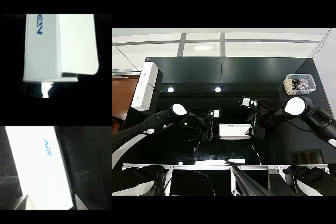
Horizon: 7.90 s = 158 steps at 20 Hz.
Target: Fold the box and place the chain.
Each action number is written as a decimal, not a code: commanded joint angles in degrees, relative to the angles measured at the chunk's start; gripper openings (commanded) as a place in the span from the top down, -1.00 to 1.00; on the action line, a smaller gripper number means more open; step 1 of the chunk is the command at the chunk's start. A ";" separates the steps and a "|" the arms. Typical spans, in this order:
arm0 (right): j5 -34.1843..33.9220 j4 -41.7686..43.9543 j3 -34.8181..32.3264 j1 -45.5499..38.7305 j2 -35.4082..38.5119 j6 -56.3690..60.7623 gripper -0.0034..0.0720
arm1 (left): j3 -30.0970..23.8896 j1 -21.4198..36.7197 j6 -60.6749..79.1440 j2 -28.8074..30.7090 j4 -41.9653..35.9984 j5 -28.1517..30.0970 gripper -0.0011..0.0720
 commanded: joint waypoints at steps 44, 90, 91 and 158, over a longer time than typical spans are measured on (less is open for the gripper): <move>-4.31 6.21 -4.31 0.24 -0.11 -7.15 -0.04 | -0.07 0.00 0.07 -0.11 0.00 -0.07 -0.30; -2.45 6.10 -4.50 0.20 -0.02 -4.87 0.18 | -0.07 0.00 0.07 -0.11 0.04 -0.24 -0.30; -2.36 5.73 -4.50 0.20 0.02 -4.87 0.18 | -0.07 0.00 0.07 -0.11 0.04 -0.24 -0.30; 10.54 19.67 -4.46 -13.70 5.42 34.84 0.89 | -0.04 0.04 0.07 -0.09 0.07 -0.24 -0.61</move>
